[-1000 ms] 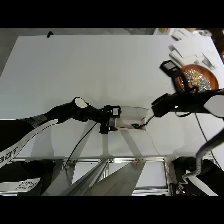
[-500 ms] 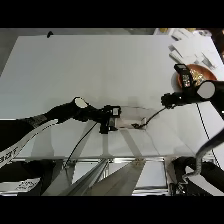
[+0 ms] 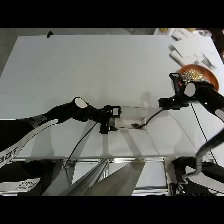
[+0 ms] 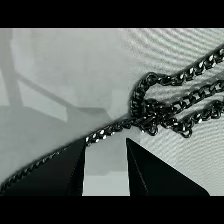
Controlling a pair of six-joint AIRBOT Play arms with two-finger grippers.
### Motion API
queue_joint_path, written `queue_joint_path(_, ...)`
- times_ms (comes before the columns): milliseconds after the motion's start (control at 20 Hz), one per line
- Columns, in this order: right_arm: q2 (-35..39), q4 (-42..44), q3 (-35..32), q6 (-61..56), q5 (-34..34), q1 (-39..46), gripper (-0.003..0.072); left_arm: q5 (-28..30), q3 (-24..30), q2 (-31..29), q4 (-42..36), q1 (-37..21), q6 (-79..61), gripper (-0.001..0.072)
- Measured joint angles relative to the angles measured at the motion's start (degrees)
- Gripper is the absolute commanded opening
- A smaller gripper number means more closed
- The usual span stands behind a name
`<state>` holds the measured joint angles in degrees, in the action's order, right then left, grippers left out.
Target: Fold the box and place the chain.
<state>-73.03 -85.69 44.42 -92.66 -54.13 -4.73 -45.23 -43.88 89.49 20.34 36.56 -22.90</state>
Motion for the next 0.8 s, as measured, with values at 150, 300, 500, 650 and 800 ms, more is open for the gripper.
queue_joint_path(150,-1.0,-0.6,0.0,-0.9,1.4,0.0,0.0256,0.0,0.0,0.0,0.0,0.0,0.0,0.0089)
queue_joint_path(300,-1.6,-1.1,0.0,-2.3,2.5,0.0,0.0228,0.0,0.0,0.0,0.0,0.0,0.0,0.0089)
queue_joint_path(500,-2.2,-1.4,0.0,-3.2,3.0,0.0,0.0203,0.0,0.0,0.0,0.0,0.0,0.0,0.0089)
queue_joint_path(650,-3.4,-1.9,0.1,-3.8,1.7,0.0,0.0026,0.0,0.0,0.0,0.0,0.0,0.0,0.0089)
queue_joint_path(800,-3.3,-1.9,0.0,-3.3,1.1,0.1,0.0016,0.0,0.0,0.0,0.0,0.0,0.0,0.0089)
